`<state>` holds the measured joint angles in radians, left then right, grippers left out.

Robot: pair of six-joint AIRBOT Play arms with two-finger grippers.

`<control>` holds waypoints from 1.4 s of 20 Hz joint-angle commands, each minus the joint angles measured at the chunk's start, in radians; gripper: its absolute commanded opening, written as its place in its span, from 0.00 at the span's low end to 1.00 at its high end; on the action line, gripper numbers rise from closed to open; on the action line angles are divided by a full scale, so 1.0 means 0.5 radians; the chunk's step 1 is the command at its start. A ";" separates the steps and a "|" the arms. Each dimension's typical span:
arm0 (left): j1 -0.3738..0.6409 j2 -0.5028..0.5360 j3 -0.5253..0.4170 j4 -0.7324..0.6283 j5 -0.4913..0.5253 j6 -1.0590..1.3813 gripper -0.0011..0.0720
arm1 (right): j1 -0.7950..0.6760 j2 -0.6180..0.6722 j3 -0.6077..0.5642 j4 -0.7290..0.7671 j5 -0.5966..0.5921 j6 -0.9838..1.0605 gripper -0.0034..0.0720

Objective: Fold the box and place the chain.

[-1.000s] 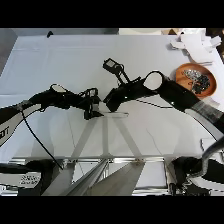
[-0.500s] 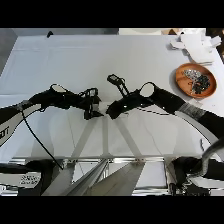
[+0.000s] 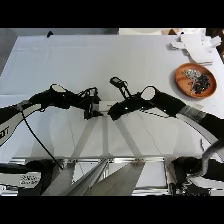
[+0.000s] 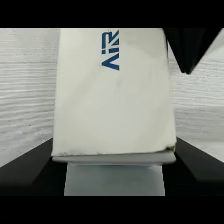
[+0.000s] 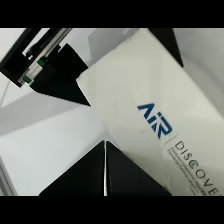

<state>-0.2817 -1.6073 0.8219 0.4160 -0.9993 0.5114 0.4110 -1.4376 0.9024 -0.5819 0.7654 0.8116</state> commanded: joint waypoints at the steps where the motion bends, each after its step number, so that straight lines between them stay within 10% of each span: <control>1: -0.001 0.002 -0.001 0.000 0.001 0.001 0.37 | 0.000 0.097 -0.003 0.156 -0.066 -0.017 0.06; 28: -0.001 0.002 -0.001 0.000 0.001 0.001 0.37 | 0.058 -0.014 -0.063 0.117 -0.301 0.053 0.06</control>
<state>-0.2825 -1.6073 0.8215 0.4160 -0.9997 0.5098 0.4370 -1.4773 0.8719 -0.5186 0.6262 0.8391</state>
